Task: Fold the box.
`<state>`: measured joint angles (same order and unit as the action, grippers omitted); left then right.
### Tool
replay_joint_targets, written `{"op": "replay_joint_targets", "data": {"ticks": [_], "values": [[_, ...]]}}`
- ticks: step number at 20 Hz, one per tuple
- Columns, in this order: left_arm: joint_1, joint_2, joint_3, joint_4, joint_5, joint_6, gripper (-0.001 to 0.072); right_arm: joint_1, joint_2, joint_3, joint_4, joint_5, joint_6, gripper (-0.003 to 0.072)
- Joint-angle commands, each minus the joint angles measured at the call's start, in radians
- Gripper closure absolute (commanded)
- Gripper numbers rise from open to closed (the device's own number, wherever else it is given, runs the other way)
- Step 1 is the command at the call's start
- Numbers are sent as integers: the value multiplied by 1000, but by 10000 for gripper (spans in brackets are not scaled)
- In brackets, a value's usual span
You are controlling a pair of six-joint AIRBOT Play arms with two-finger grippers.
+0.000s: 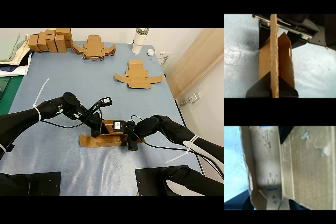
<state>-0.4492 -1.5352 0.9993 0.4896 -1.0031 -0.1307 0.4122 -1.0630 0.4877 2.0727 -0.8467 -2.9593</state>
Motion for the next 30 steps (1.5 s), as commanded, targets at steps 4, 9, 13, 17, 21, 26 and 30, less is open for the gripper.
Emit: {"op": "replay_joint_targets", "data": {"ticks": [4, 9, 13, 17, 21, 26, 30], "values": [[24, 5, 1, 15, -1, -98, 326, 1, -1, -1, 0, -5, 1, 208], [89, 50, 2, 53, -55, -247, 90, 1, -2, -1, 0, -11, 0, 208], [133, 124, 3, 154, -106, -415, 91, 1, -2, -1, 0, -13, 1, 207], [130, 132, -2, 221, -377, -609, 696, 1, -2, -1, 0, -13, 0, 207], [69, 130, -35, 82, -400, -753, 697, 1, -2, -1, 0, -14, 0, 208], [52, 78, 9, -149, -89, -754, 697, 1, -2, -1, 0, -27, 0, 207], [70, 1, 31, -118, 28, -803, 698, 1, -2, -1, 0, -27, 0, 208]]}}
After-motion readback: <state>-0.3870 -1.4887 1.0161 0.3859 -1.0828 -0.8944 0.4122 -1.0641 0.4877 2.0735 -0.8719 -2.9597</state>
